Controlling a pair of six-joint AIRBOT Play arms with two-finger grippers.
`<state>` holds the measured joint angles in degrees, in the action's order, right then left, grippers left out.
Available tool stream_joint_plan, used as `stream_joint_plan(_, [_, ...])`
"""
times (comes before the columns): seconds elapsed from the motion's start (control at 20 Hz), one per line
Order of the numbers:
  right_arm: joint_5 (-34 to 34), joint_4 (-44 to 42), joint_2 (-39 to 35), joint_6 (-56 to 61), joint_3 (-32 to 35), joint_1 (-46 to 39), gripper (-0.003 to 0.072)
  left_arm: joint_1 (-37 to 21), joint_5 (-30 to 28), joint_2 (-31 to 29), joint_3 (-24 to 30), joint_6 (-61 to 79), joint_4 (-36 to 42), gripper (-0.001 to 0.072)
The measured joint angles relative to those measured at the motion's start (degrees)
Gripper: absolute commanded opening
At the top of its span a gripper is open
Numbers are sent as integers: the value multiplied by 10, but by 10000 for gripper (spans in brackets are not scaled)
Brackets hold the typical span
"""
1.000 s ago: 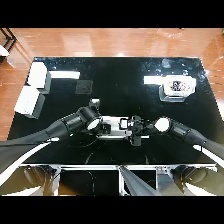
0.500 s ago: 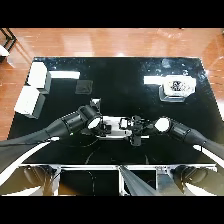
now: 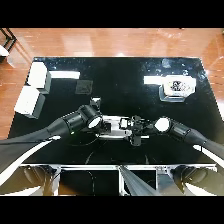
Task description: Fold the box and place the chain.
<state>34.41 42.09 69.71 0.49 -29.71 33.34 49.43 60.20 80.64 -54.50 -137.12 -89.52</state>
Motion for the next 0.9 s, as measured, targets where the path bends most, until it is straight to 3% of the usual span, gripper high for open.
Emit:
stream_joint_plan(0.2, [0,0,0,0,0,0,403,0,-9,4,0,-1,0,343])
stream_joint_plan(0.3, [0,0,0,0,0,0,403,0,-10,7,0,-10,0,294])
stream_joint_plan(0.9, [0,0,0,-1,0,0,402,0,1,9,-1,-24,-1,296])
